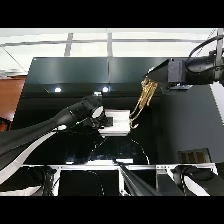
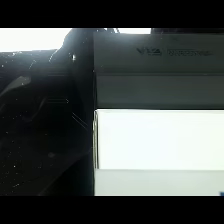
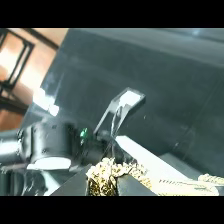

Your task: Fold the box and place the chain.

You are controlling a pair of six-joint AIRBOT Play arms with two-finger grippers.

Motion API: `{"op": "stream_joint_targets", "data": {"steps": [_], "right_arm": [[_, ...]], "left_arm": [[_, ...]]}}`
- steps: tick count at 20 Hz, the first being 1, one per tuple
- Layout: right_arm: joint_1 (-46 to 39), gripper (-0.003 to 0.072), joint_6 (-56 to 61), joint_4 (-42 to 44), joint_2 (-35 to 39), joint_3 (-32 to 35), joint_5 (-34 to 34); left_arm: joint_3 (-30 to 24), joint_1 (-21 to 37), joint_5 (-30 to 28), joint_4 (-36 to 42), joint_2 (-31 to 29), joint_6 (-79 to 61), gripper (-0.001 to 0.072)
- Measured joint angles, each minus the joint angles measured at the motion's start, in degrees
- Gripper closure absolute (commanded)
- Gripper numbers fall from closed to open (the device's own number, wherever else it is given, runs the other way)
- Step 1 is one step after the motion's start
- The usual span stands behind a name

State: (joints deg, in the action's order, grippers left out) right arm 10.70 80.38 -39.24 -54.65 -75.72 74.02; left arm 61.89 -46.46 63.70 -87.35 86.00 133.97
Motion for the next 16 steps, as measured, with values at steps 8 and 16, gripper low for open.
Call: {"op": "stream_joint_targets", "data": {"steps": [8,16], "right_arm": [[8.1,0.0666,0.0,2.7,-0.6,4.1,-5.7],[12.3,0.0666,0.2,2.5,-2.8,14.2,-11.7]], "left_arm": [[0.0,0.0,0.0,0.0,0.0,0.0,0.0681],[0.0,0.0,0.0,0.0,0.0,0.0,0.0681]]}}
